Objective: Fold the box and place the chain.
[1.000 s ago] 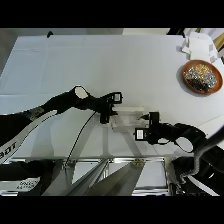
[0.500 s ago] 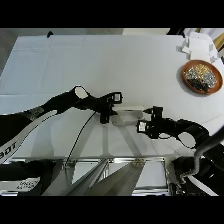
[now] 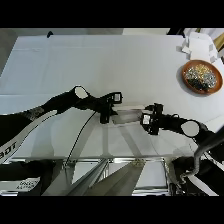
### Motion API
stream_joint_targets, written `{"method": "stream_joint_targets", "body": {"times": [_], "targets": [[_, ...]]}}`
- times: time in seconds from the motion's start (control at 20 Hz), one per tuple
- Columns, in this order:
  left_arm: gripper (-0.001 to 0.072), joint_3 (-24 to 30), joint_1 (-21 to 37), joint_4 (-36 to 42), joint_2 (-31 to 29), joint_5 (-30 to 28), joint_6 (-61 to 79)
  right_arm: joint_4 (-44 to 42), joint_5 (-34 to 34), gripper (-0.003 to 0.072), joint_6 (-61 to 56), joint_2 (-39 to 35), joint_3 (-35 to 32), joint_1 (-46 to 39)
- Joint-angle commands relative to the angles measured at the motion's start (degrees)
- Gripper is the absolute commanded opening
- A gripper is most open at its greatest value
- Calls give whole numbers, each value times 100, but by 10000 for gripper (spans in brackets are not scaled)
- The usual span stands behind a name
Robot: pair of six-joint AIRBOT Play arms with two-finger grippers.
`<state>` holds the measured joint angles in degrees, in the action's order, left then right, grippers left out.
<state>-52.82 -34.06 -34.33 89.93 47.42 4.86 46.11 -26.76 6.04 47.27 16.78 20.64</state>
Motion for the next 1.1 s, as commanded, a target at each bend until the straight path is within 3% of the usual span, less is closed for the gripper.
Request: {"method": "stream_joint_targets", "body": {"times": [0.0,0.3,0.75,1.05], "targets": [[11,-4,4,-4,-2,-2,2,-586,-212,624,376,234,55,-334],[11,-4,4,-2,-2,-2,2,-1392,-317,624,1279,706,105,-400],[11,-4,4,-2,-2,-2,2,-1475,-1451,623,1834,1397,601,-1029],[11,-4,4,-2,-2,-2,2,-1506,-1731,620,2155,1681,605,-1023]]}}
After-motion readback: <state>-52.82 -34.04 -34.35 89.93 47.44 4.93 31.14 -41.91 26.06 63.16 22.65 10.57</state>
